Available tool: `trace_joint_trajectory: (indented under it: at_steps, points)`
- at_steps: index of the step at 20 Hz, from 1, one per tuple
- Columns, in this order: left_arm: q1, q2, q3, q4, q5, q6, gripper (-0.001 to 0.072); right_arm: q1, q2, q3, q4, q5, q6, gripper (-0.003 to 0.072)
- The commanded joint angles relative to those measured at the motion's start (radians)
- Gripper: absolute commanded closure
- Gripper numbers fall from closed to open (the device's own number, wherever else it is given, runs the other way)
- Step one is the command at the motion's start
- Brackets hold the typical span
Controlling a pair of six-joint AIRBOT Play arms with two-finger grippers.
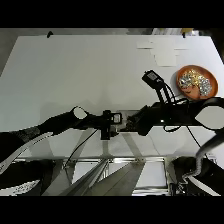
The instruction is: Fold the box and place the chain.
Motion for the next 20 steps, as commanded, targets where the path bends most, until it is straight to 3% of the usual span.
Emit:
trace_joint_trajectory:
  at_steps: [1, 5, 9, 10, 12, 13, 17, 20]
  points:
    - [0.0, 0.001, 0.0, 0.0, 0.0, 0.0, 0.05, 0.057, -0.014, 0.001, -0.026, -0.082, 0.0, 0.0673]
    - [0.0, 0.001, 0.0, 0.0, 0.0, 0.0, 0.05, 0.057, -0.055, -0.001, -0.145, -0.077, 0.012, 0.0673]
    - [0.0, 0.001, 0.0, 0.0, 0.0, 0.0, 0.05, 0.057, -0.138, -0.021, -0.166, -0.074, 0.012, 0.0671]
    - [0.0, 0.001, 0.0, 0.0, 0.0, 0.0, 0.05, 0.057, -0.161, -0.023, -0.166, -0.069, 0.012, 0.0634]
    - [0.0, 0.001, 0.0, 0.0, 0.0, 0.0, 0.05, 0.057, -0.171, -0.017, -0.153, -0.065, 0.001, 0.0401]
    - [0.0, 0.001, 0.0, 0.0, 0.0, 0.0, 0.05, 0.055, -0.169, -0.001, -0.153, -0.054, -0.01, 0.0388]
    - [0.0, 0.001, 0.0, 0.0, 0.0, 0.0, 0.05, -0.032, -0.169, 0.149, -0.167, -0.001, -0.018, 0.0393]
    - [0.0, 0.001, 0.0, 0.0, 0.0, 0.0, 0.05, -0.171, -0.169, 0.216, -0.187, -0.04, -0.018, 0.0506]
